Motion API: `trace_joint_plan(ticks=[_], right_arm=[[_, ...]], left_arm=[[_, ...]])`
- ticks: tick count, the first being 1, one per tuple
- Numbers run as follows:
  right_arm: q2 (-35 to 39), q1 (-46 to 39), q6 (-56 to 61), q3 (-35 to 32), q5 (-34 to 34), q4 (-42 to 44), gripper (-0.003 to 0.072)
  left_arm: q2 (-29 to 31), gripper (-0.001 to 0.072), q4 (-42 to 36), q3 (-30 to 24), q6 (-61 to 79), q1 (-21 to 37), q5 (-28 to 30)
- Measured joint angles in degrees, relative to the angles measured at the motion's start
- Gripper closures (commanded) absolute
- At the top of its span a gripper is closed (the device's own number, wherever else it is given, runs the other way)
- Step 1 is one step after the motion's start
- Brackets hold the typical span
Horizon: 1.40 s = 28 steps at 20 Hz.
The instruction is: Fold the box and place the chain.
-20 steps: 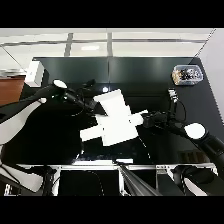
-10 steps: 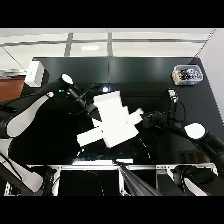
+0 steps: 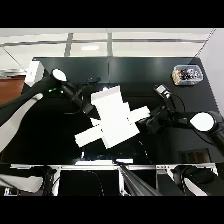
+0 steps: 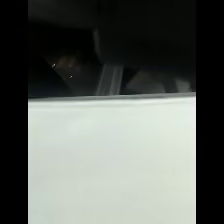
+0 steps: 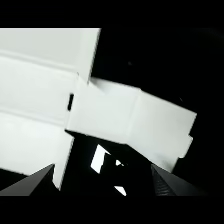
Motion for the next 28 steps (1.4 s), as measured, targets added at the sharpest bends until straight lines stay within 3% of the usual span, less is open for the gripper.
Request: trace_joint_plan(ticks=[4, 8, 12, 19, 28], right_arm=[[0.00, 0.98, -4.61, 1.46, 4.44, -4.20, -0.0024], [0.00, 3.02, -14.14, 0.44, 3.26, -3.89, -0.0024], [-0.07, 3.69, -24.55, -2.89, 2.16, -3.45, -0.0024], [-3.19, 3.91, -35.93, -6.38, 1.14, 1.25, -0.0024], [-9.14, 4.52, -44.28, -6.88, -1.16, 9.60, -0.0024]], left_arm=[[8.74, 0.0686, -0.22, -8.72, 15.15, -2.38, 12.70], [8.87, 0.0686, -0.24, -11.37, 34.97, -5.51, 20.65], [7.10, 0.0685, 0.55, -11.93, 42.80, -8.17, 29.35], [5.53, 0.0685, 8.63, -11.69, 42.38, -11.78, 33.09], [5.40, 0.0684, 11.30, -10.93, 39.41, -12.48, 33.38]])
